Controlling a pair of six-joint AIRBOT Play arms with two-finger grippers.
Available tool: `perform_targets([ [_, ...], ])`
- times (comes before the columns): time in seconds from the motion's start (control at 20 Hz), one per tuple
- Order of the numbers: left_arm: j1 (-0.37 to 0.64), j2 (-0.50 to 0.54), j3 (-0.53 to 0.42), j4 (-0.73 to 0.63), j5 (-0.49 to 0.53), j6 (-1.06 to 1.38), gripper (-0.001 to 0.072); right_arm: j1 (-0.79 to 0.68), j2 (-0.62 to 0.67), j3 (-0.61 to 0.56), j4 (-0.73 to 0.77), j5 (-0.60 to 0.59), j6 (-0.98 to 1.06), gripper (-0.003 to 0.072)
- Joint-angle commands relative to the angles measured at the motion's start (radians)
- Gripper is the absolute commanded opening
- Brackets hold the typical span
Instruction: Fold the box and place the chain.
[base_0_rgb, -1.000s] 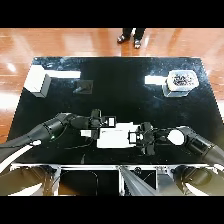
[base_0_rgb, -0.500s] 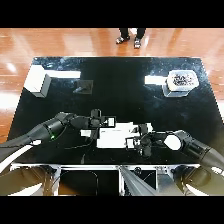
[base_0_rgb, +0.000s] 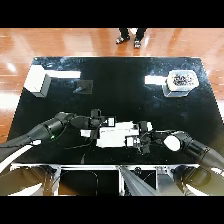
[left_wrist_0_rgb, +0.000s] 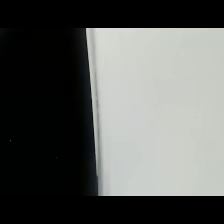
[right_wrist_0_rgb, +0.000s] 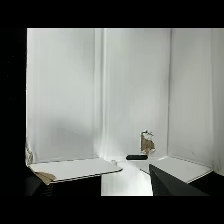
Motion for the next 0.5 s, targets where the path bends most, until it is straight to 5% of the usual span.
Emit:
perform_targets([
  [0.0,0.001,0.000,0.000,0.000,0.000,0.000,0.0023,0.001,0.000,0.001,0.060,0.023,0.000,0.0720],
  [0.45,0.001,0.000,0.000,0.000,0.000,0.000,0.0023,0.001,-0.001,0.000,0.157,0.071,0.001,0.0720],
])
